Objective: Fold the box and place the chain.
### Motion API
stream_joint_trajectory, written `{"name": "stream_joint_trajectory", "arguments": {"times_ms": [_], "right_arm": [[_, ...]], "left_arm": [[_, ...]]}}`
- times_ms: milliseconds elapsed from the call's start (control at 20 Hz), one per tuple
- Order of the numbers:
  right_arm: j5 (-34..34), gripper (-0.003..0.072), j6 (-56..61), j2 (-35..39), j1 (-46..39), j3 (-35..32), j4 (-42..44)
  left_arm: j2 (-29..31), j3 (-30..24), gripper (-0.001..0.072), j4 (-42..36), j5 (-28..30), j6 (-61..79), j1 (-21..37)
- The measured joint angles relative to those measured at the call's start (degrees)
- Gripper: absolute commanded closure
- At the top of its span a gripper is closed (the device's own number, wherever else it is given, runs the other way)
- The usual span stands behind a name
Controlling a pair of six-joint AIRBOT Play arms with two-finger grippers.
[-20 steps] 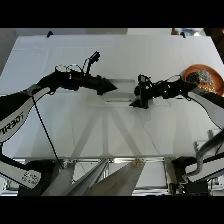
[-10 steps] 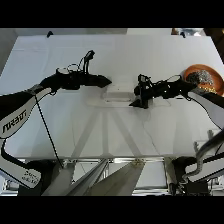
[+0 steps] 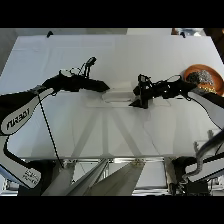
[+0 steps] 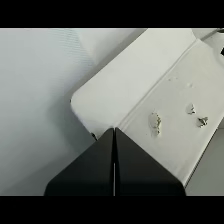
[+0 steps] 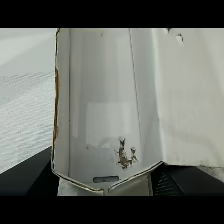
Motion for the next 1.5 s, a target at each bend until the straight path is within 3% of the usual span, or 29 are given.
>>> {"name": "stream_joint_trajectory", "arguments": {"times_ms": [350,650,750,800,900,950,1500], "right_arm": [[-0.1,0.0148,0.0,0.0,0.0,0.0,-0.1],[-0.1,0.0148,0.0,0.0,0.0,0.0,0.0],[-0.1,0.0148,0.0,0.0,0.0,0.0,0.0],[-0.1,0.0148,0.0,0.0,0.0,0.0,0.0],[0.0,0.0148,0.0,0.0,0.0,0.0,0.0],[0.0,0.0148,0.0,0.0,0.0,0.0,0.0],[0.0,0.0148,0.0,0.0,0.0,0.0,0.0]], "left_arm": [[4.2,0.0,0.0702,-6.3,-5.8,5.7,3.1],[9.6,0.0,0.0701,-2.9,-25.4,10.8,9.2],[10.2,-0.1,0.0699,1.3,-28.9,15.6,11.0],[10.4,-0.4,0.0659,4.0,-29.2,17.5,11.6],[10.6,-1.0,0.0399,8.5,-27.6,20.5,11.8],[10.7,-1.3,0.0355,10.6,-26.4,22.1,11.5],[6.4,-2.1,0.0355,19.1,-19.4,40.6,2.8]]}}
